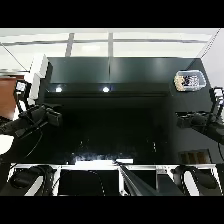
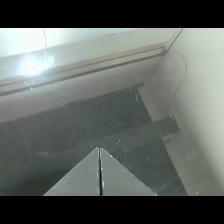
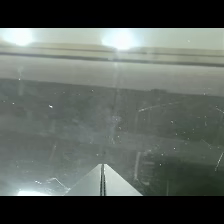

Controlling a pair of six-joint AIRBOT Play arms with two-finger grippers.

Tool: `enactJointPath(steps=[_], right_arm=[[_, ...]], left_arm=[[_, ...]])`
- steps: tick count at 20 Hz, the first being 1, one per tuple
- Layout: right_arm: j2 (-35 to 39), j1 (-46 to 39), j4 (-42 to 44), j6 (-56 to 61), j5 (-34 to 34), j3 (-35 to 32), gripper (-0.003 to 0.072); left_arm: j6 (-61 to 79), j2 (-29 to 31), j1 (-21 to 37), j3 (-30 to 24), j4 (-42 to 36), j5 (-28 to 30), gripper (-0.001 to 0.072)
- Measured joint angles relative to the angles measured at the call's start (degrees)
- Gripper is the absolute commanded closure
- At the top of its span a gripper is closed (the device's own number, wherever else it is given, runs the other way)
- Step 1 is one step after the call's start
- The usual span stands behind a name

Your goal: Fold the box and place the chain.

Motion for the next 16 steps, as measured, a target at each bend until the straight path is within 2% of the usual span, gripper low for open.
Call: enactJointPath(steps=[16], right_arm=[[0.0, 0.0, -0.2, -0.1, -0.6, -0.4, 0.0665]], left_arm=[[0.0, 0.2, 0.0, -0.4, -0.2, 0.1, 0.0680]])
